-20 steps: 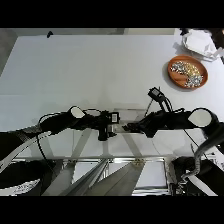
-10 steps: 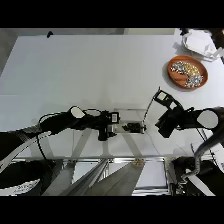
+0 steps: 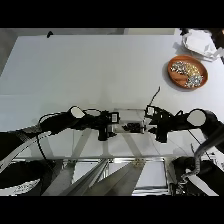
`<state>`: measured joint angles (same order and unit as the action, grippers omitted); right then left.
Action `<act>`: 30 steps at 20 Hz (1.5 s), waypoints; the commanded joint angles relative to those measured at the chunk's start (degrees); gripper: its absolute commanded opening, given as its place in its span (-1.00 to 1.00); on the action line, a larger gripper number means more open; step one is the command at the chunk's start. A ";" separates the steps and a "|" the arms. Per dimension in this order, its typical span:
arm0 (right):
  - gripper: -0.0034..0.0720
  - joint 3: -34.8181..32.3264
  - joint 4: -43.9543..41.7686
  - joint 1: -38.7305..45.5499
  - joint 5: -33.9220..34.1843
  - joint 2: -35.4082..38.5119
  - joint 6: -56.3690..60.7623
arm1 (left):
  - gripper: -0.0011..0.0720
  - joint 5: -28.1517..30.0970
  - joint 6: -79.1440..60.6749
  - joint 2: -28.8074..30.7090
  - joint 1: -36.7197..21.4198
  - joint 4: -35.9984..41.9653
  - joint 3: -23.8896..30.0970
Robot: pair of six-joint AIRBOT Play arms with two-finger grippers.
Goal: Fold the box and place the chain.
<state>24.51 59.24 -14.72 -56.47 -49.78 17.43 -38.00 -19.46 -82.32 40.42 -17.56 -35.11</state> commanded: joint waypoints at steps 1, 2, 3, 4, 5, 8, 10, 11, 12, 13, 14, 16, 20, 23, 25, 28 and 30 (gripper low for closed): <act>-0.18 -0.26 -1.42 -2.14 1.92 -3.28 -2.51 | -0.23 0.02 -0.02 0.02 0.02 -0.02 -0.02; -0.18 -0.26 -1.40 -2.86 2.73 -4.11 -2.51 | -0.23 0.02 -0.02 0.02 0.02 -0.02 -0.02; -0.21 -0.26 -1.42 -3.19 3.63 -4.94 -2.45 | -0.23 0.02 -0.02 0.02 0.02 -0.02 0.00; -0.26 -0.26 -1.51 -3.19 3.78 -5.62 -2.43 | -0.23 0.02 -0.02 0.02 0.02 -0.02 -0.02; -0.33 -0.26 -1.49 -3.19 3.78 -6.23 -2.43 | -0.23 0.02 -0.02 0.02 0.02 -0.02 -0.02; -0.46 -0.28 -3.34 -3.19 5.35 -7.93 -2.27 | -0.23 0.02 -0.02 0.02 0.02 -0.02 -0.02; -0.54 -0.28 -5.11 -3.19 7.34 -8.15 -2.27 | -0.23 0.02 -0.02 0.02 0.02 -0.02 -0.02; -0.66 -0.28 -5.09 -3.19 7.89 -8.13 -2.27 | -0.23 0.02 -0.02 0.02 0.02 -0.02 0.00; -0.69 -0.28 -5.05 -3.17 7.91 -8.13 -2.27 | -0.23 0.02 -0.02 0.02 0.02 -0.02 0.00; -0.78 -0.26 -4.96 -3.17 7.89 -8.13 -2.27 | -0.23 0.02 -0.02 0.02 0.02 -0.02 -0.02; -0.85 -0.28 -4.79 -3.17 7.87 -8.13 -2.27 | -0.23 0.02 -0.02 0.02 0.02 -0.02 -0.02; -0.85 -0.26 -3.74 -3.17 7.28 -8.04 -2.10 | -0.23 0.02 -0.02 0.02 0.02 -0.02 -0.02; -0.85 -0.24 6.45 -3.17 6.34 -4.24 5.18 | -0.23 0.02 -0.02 0.02 0.02 -0.02 -0.02; -0.85 -0.22 12.85 -3.17 5.40 3.34 8.24 | -0.23 0.02 -0.02 0.02 0.02 -0.02 -0.02; -0.85 -0.07 12.83 -3.19 4.83 10.05 8.22 | -0.23 0.02 -0.02 0.02 0.02 -0.02 -0.02; -0.86 0.66 7.80 -3.19 4.79 21.44 7.93 | -0.23 0.02 -0.02 0.02 0.02 -0.02 -0.02; -0.86 1.44 0.15 -3.19 4.85 27.87 6.05 | -0.23 0.02 -0.02 0.02 0.02 -0.02 -0.02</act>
